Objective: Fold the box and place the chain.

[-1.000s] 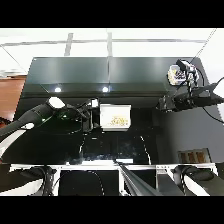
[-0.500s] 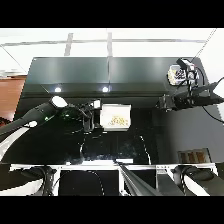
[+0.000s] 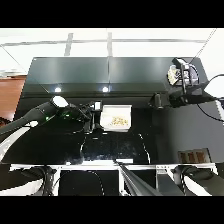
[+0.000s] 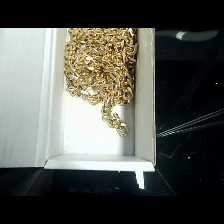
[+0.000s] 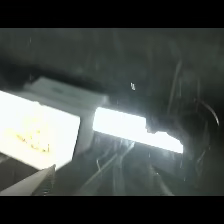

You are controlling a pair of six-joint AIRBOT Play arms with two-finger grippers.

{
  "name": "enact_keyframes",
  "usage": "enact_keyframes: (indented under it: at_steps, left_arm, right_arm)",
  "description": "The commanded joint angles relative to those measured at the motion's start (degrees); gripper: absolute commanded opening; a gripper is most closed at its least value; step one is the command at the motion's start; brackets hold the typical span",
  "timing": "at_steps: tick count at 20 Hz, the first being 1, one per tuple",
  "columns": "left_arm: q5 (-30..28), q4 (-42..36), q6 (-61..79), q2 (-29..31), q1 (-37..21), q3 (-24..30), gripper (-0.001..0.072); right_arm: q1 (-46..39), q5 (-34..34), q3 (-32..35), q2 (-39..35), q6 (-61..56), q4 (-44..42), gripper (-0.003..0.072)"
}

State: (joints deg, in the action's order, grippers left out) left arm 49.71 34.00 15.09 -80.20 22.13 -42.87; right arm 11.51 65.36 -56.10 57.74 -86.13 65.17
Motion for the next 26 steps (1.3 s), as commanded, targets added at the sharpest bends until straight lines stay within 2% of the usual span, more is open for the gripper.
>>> enact_keyframes:
  at_steps: [1, 3, 5, 7, 8, 10, 14, 18, 26]
  left_arm:
    - [0.2, 0.0, 0.1, 0.0, 0.0, 0.0, 0.0383]
    - [0.2, 0.0, 0.1, 0.0, 0.0, 0.0, 0.0383]
    - [0.2, 0.0, 0.1, 0.0, 0.0, 0.0, 0.0383]
    - [0.2, 0.0, 0.1, 0.0, 0.0, 0.0, 0.0383]
    - [0.2, 0.0, 0.1, 0.0, 0.0, 0.0, 0.0383]
    - [-0.1, 0.0, 0.1, 0.0, 0.0, 0.0, 0.0383]
    - [-0.1, 0.0, 0.1, 0.0, 0.0, 0.0, 0.0383]
    - [-0.1, 0.0, 0.1, 0.0, 0.0, 0.0, 0.0383]
    - [0.3, 0.0, 0.1, 0.0, 0.0, 0.0, 0.0383]
  right_arm:
    - [3.1, -10.2, 0.0, 5.6, 0.0, -0.9, 0.0712]
    - [4.4, -19.2, -0.1, 10.6, 0.3, -5.0, 0.0712]
    - [5.0, -24.5, -0.5, 15.5, 7.6, -15.5, 0.0705]
    - [5.7, -21.0, -0.6, 19.1, 21.8, -25.7, 0.0705]
    - [6.2, -17.0, -0.6, 19.8, 30.2, -27.1, 0.0705]
    - [5.9, -8.1, -1.3, 19.6, 47.4, -25.4, 0.0705]
    - [6.7, -0.7, -2.0, 19.6, 59.4, -23.1, 0.0705]
    - [10.7, -1.6, -1.9, 19.6, 68.9, -20.2, 0.0705]
    - [12.4, -2.5, -1.3, 19.7, 69.2, -20.2, 0.0705]
